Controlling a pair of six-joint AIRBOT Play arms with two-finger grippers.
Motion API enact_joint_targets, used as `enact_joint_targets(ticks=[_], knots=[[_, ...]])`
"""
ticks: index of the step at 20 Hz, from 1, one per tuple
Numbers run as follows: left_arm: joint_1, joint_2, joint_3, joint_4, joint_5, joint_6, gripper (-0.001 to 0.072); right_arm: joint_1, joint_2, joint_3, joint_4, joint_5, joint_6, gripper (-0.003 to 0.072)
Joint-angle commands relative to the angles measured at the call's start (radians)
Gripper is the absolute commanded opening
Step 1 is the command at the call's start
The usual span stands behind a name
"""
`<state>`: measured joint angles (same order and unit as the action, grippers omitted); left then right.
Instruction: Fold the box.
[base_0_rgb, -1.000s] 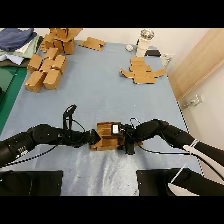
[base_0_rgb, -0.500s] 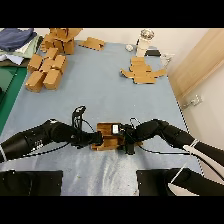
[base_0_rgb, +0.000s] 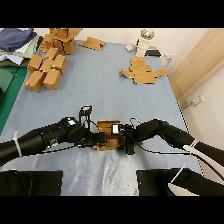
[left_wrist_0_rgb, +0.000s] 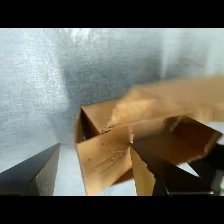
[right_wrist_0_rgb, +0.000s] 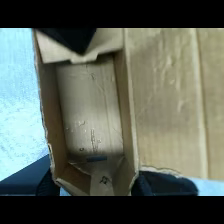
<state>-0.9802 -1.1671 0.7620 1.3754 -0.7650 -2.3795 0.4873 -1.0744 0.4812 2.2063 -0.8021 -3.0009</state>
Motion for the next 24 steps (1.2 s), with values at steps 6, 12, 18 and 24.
enact_joint_targets(ticks=[6,12,18,24], knots=[[-0.043,-0.069,0.065,0.065,-0.064,-0.144,0.0639,0.001,-0.001,0.0,0.0,0.0,0.0,0.0444],[-0.109,-0.183,0.22,0.184,-0.223,-0.187,0.0639,0.001,-0.001,0.0,0.0,0.0,0.0,0.0444],[-0.134,-0.251,0.28,0.207,-0.251,-0.182,0.058,0.001,-0.001,0.0,0.0,0.0,0.0,0.0444],[-0.138,-0.272,0.28,0.212,-0.279,-0.204,0.0578,0.001,-0.001,0.0,0.0,0.0,0.0,0.0444]])
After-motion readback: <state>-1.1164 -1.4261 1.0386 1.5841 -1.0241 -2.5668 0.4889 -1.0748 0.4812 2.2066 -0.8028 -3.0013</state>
